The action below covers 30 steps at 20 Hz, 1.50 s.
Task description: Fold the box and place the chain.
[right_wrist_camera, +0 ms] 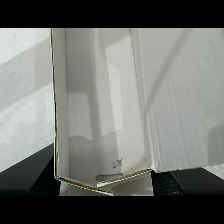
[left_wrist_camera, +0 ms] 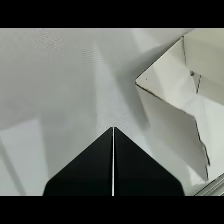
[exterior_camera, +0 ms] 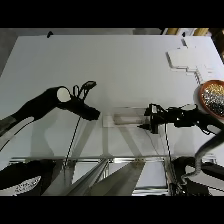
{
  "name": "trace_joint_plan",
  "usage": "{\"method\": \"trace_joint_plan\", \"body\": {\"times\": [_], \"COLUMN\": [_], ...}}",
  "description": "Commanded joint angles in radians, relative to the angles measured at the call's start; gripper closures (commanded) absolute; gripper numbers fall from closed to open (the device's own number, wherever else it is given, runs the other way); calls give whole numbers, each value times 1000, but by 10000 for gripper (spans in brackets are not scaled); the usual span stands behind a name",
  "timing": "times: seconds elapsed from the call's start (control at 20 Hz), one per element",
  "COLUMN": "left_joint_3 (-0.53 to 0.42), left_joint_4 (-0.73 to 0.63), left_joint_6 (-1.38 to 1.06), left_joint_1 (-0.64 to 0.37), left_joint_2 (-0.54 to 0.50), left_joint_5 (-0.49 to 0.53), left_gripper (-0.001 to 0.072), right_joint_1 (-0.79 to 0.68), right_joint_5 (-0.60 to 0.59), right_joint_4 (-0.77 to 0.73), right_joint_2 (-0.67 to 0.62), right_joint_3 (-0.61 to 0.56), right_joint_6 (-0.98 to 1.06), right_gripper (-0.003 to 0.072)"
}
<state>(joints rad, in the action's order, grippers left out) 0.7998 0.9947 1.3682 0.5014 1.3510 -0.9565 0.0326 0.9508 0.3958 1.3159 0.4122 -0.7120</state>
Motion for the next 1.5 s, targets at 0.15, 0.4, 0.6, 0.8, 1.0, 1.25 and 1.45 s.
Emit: {"method": "trace_joint_plan", "body": {"times": [0.15, 0.4, 0.6, 0.8, 1.0, 1.25, 1.45], "left_joint_3": [-27, -26, -26, -16, 5, 7, 24], "left_joint_4": [-232, -273, -288, -304, -302, -302, -248], "left_joint_6": [-2, -2, 2, 2, 2, 2, 63], "left_joint_1": [53, 61, 73, 124, 137, 138, 156], "left_joint_2": [70, 29, -16, -15, -15, -15, -10], "left_joint_5": [55, 61, 83, 130, 134, 135, 137], "left_gripper": [706, 702, 549, 430, 430, 410, 319], "right_joint_1": [0, 0, 0, 0, 0, 0, 0], "right_joint_5": [0, 0, 0, 1, 1, 0, 0], "right_joint_4": [0, 0, 0, 0, 0, 0, 0], "right_joint_2": [0, 0, 0, 0, 0, 0, 0], "right_joint_3": [0, 0, 0, 0, 0, 0, 0], "right_joint_6": [0, 0, 0, 0, 0, 0, 0], "right_gripper": [289, 289, 289, 289, 289, 289, 289]}}
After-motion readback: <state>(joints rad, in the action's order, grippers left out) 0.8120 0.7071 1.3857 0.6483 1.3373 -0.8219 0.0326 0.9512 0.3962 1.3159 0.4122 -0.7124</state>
